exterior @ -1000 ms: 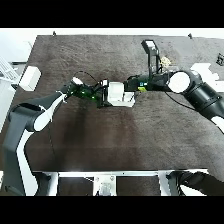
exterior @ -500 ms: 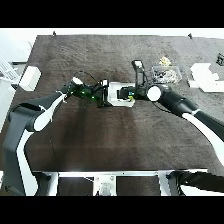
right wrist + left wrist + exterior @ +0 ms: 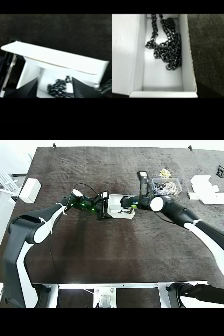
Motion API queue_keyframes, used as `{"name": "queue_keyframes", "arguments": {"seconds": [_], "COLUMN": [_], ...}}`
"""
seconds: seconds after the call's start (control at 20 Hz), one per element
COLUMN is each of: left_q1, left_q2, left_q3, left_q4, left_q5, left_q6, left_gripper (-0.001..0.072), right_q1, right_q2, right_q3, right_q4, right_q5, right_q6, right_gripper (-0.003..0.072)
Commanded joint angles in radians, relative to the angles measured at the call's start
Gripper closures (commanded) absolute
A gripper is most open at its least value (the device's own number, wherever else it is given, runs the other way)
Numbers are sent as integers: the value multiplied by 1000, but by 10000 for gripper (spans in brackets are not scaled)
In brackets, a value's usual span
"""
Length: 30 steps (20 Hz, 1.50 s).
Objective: Fold the box and place the chain.
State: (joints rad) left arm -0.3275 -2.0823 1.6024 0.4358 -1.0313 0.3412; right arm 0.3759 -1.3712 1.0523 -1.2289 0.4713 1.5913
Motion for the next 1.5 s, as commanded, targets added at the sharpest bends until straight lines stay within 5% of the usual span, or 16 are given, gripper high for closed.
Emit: {"name": "queue_keyframes", "arguments": {"seconds": [0.0,0.3,0.45,0.8,1.45], "left_q1": [0,0,0,0,0], "left_q2": [0,0,0,0,0], "left_q3": [0,0,0,0,0], "left_q4": [0,0,0,0,-1], "left_q5": [0,0,1,1,1], "left_q6": [0,0,0,0,0], "left_gripper": [184,184,184,184,184], "right_q1": [-107,-410,-482,-504,-502], "right_q2": [83,-14,-140,-399,-552], "right_q3": [-2,-12,35,272,417], "right_q4": [-105,-105,98,436,620], "right_q5": [100,53,45,140,185], "right_q6": [-2,-8,-210,-526,-644], "right_gripper": [134,102,102,100,101]}}
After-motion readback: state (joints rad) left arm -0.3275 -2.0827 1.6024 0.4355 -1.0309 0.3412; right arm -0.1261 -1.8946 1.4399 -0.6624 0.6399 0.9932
